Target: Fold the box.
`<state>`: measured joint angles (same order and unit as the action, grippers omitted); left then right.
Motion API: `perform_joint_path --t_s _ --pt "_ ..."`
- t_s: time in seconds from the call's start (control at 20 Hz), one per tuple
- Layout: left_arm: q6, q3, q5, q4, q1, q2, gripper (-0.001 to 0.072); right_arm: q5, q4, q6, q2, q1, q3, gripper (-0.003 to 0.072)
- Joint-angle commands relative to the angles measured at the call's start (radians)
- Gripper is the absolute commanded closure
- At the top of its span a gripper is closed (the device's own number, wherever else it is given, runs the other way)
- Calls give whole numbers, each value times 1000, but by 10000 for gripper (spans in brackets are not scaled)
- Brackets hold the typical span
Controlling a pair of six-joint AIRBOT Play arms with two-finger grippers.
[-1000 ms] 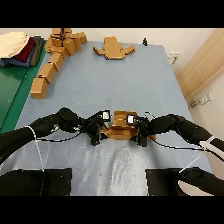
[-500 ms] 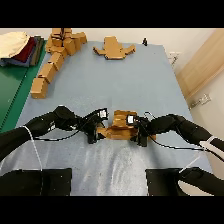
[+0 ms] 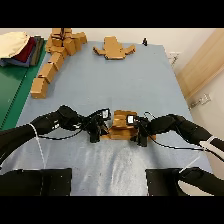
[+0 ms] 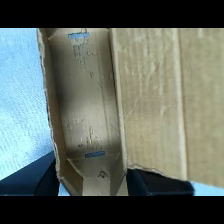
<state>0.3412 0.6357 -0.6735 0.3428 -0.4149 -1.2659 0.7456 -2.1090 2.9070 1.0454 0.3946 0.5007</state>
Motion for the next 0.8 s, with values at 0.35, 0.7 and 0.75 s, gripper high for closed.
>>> perform_joint_path --t_s 0.35,0.7,0.75 --pt "45 3 8 -71 -51 -40 495 -1 0 0 0 0 1 175" --pt "45 3 38 -121 -60 -42 495 -1 0 0 0 0 1 175" --pt "48 3 36 -126 -60 -45 495 0 0 0 0 0 1 175"
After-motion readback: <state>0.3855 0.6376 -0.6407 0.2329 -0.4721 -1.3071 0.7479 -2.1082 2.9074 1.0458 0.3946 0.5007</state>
